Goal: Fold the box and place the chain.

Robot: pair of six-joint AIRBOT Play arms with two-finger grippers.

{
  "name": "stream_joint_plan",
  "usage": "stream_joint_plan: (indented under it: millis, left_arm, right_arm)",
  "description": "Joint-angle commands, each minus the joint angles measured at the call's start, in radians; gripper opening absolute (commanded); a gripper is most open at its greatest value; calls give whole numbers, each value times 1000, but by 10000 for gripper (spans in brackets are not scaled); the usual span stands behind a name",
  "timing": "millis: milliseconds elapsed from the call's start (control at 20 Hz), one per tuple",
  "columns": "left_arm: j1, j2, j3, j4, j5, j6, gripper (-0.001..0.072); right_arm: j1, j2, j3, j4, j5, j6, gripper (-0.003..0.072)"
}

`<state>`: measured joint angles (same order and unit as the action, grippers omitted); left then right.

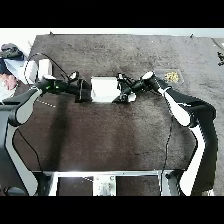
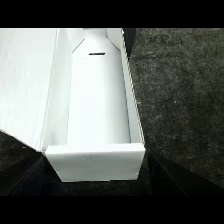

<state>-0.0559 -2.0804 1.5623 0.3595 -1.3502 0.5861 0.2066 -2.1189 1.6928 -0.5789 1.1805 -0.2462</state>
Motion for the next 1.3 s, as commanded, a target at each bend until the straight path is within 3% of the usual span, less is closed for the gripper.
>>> stream_joint_plan:
  millis: [0,350,750,1250]
  left_arm:
    - [-11,-1,1,-8,20,3,714]
    - [-56,-35,1,18,131,-1,705]
    - [-61,-37,30,-2,74,9,705]
    - [-62,-47,30,29,88,-35,705]
  right_arm:
    - [0,-1,0,-1,1,0,411]
    - [0,-1,0,-1,1,0,411]
    - [0,-1,0,-1,1,0,411]
    - [0,-1,0,-1,1,0,411]
